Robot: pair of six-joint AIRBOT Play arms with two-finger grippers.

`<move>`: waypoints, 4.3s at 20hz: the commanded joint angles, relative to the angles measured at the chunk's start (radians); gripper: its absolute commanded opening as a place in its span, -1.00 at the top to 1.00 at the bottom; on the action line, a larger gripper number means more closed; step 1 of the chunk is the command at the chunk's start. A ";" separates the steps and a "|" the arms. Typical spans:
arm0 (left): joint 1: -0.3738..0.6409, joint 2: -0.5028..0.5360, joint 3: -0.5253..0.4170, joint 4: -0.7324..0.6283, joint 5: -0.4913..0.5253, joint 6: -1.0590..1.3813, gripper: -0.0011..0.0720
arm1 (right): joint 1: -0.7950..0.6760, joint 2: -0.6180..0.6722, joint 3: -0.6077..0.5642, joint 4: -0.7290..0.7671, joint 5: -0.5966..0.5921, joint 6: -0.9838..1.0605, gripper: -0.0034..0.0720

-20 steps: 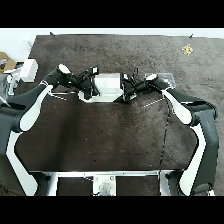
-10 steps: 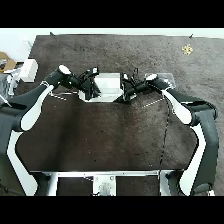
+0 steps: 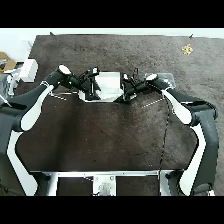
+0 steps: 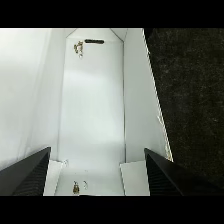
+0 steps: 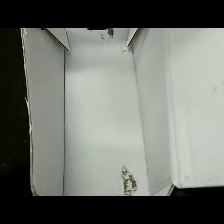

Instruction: Fold the box and place the chain.

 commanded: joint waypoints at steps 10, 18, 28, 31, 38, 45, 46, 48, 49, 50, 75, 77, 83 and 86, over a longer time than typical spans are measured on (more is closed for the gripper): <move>0.077 0.007 0.016 -0.010 -0.107 -0.115 0.95 | 0.001 0.000 0.000 0.001 0.000 0.001 -0.13; 0.128 0.007 0.276 0.004 -0.277 -0.597 0.96 | 0.001 0.000 0.000 0.001 0.000 0.000 -0.13; 0.215 0.068 0.238 0.205 -0.249 -1.161 0.96 | 0.001 0.000 0.000 0.001 0.000 0.001 -0.13; 0.236 0.068 0.096 0.200 -0.206 -1.216 0.96 | 0.001 0.000 0.000 0.001 0.000 0.001 -0.13; 0.311 0.067 -0.053 0.153 -0.158 -1.287 0.96 | 0.001 0.000 0.000 0.001 0.000 0.001 -0.13; 0.225 0.067 -0.201 0.018 0.011 -1.229 0.95 | 0.000 0.000 0.000 0.000 0.000 0.001 -0.13; 0.214 0.067 -0.209 -0.016 0.013 -1.201 0.95 | 0.001 0.000 0.000 0.001 0.000 0.001 -0.13; 0.207 0.068 -0.209 -0.060 0.013 -1.177 0.95 | 0.001 0.000 0.000 0.001 0.000 0.001 -0.13; 0.208 0.068 -0.209 -0.079 0.010 -1.177 0.95 | 0.001 0.000 0.000 0.001 0.000 0.001 -0.13; 0.208 0.068 -0.209 -0.095 0.005 -1.177 0.95 | 0.000 0.000 0.000 0.001 0.000 0.001 -0.13; 0.076 0.068 -0.015 -0.001 -0.089 -1.365 0.08 | 0.001 0.000 0.000 0.001 0.000 0.001 -0.13; 0.062 0.068 0.004 0.049 -0.087 -1.410 0.08 | 0.001 0.000 0.000 0.001 0.000 0.001 -0.13; 0.000 0.068 0.058 0.253 -0.088 -1.562 0.08 | 0.001 0.000 0.000 0.001 0.000 0.001 -0.13; -0.037 0.068 0.096 0.370 -0.087 -1.630 0.08 | 0.001 0.000 0.000 0.001 0.000 0.001 -0.13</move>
